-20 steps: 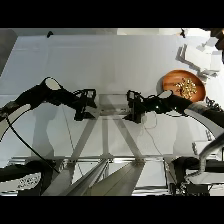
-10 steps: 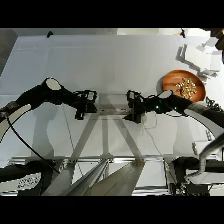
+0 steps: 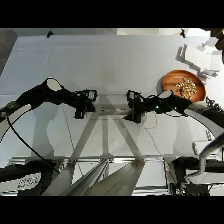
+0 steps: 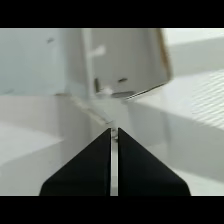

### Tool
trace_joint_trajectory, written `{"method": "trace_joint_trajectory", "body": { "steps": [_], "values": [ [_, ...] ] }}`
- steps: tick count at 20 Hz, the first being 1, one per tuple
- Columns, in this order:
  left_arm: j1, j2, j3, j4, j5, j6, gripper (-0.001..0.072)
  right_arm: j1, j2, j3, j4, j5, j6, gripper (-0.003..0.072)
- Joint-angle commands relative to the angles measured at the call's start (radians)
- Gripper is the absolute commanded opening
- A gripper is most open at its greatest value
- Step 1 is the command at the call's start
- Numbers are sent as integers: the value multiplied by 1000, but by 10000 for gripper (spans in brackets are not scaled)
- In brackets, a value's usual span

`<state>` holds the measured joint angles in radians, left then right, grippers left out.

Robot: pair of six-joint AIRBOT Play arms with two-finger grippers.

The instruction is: Fold the box and place the chain.

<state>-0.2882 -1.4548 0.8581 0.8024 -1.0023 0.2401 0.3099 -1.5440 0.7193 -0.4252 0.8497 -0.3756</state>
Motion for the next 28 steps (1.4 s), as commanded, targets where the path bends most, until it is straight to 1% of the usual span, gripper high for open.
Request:
{"method": "trace_joint_trajectory", "body": {
  "steps": [1,5,11,15,21,28],
  "values": [
    [0,0,0,6,76,-39,10,0,0,1,0,0,0,525],
    [-6,-1,0,6,80,-19,13,0,0,1,0,0,0,525],
    [-43,-11,0,-5,77,33,11,0,0,1,0,0,0,525],
    [-56,-30,0,-6,49,33,11,0,0,1,0,0,0,525],
    [-56,-32,0,-112,38,33,12,0,0,1,0,0,0,525],
    [-56,-34,0,-126,37,32,15,0,0,1,0,0,0,525]
  ]
}}
